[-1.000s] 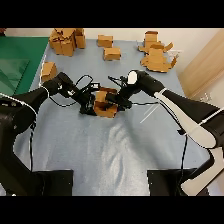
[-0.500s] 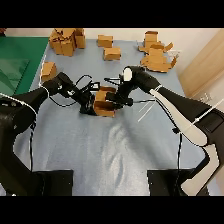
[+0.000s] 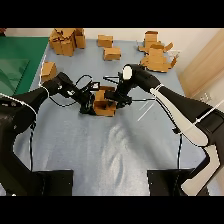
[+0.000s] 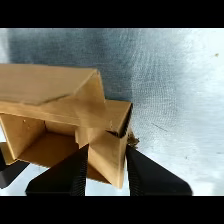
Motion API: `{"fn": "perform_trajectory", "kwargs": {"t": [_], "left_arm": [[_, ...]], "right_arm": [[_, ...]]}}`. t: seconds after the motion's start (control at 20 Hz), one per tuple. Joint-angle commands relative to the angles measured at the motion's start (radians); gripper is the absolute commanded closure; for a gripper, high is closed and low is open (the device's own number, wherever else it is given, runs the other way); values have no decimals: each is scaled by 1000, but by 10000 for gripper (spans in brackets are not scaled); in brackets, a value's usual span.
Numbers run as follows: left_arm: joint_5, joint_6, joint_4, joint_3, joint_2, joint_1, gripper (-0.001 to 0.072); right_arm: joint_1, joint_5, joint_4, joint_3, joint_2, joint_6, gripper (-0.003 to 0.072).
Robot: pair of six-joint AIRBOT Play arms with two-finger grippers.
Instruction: Fold the box.
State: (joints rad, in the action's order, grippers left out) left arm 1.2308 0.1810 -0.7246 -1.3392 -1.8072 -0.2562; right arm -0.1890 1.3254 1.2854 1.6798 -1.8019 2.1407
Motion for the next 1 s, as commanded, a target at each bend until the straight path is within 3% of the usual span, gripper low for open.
{"fn": "perform_trajectory", "kwargs": {"t": [0.0,0.4,0.5,0.6,0.95], "left_arm": [[0,2,0,0,0,1,421],[0,2,0,0,0,1,422],[0,2,0,0,0,0,422],[0,2,0,0,0,1,421],[0,2,0,0,0,1,421]], "right_arm": [[0,7,56,14,15,-2,317],[3,129,106,42,27,-31,316],[3,124,107,41,26,-38,309],[3,121,112,41,26,-38,195],[6,35,31,-11,27,-92,194]]}}
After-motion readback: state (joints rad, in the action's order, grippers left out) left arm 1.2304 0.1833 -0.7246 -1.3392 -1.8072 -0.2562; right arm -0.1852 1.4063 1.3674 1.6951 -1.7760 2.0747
